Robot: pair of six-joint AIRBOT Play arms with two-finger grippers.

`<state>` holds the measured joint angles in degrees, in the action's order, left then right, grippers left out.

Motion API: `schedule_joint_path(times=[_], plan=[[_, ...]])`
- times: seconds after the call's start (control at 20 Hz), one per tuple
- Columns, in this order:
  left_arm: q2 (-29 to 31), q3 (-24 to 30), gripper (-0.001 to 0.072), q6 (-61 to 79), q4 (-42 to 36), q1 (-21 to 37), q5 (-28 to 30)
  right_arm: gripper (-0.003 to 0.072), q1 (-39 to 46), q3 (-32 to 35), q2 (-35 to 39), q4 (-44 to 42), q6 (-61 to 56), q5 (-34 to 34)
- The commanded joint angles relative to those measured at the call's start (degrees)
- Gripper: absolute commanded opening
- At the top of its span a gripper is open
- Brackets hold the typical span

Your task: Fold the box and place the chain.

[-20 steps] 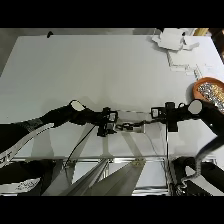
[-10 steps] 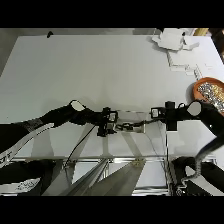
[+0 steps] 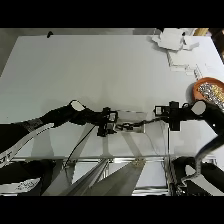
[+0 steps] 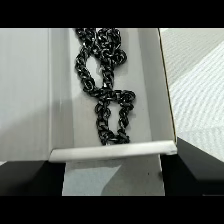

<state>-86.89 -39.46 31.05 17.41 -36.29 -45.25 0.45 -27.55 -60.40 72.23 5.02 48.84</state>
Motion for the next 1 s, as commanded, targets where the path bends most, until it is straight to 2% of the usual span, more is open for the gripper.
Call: schedule_joint_path(times=[0.0, 0.1, 0.2, 0.6, 0.65, 0.75, 0.95], plan=[[0.0, 0.0, 0.0314, 0.0, 0.0, 0.0, 0.0, 0.0148, 1.1, 0.0, 0.0, 0.0, 0.0, 0.0], [0.0, 0.0, 0.0314, 0.0, 0.0, 0.0, 0.0, 0.0128, 1.1, 0.0, 0.0, 0.0, 0.0, -0.1], [0.0, 0.0, 0.0314, 0.0, 0.0, 0.0, 0.0, 0.0013, 1.1, 0.0, 0.0, 0.0, 0.0, 0.4], [0.0, 0.0, 0.0314, 0.0, 0.0, 0.0, 0.0, 0.0015, 1.1, 0.0, 1.7, 0.0, 0.0, 1.3], [0.0, 0.0, 0.0314, 0.0, 0.0, 0.0, 0.0, 0.0027, 1.1, 0.0, 1.7, 0.0, 0.0, 1.0], [0.0, 0.0, 0.0314, 0.0, 0.0, 0.0, 0.0, 0.0157, 1.1, 0.1, 1.6, 0.0, 0.0, -0.6], [0.0, 0.0, 0.0314, 0.0, 0.0, 0.0, 0.0, 0.016, 1.1, 0.1, 1.4, 1.3, 0.0, -2.3]])
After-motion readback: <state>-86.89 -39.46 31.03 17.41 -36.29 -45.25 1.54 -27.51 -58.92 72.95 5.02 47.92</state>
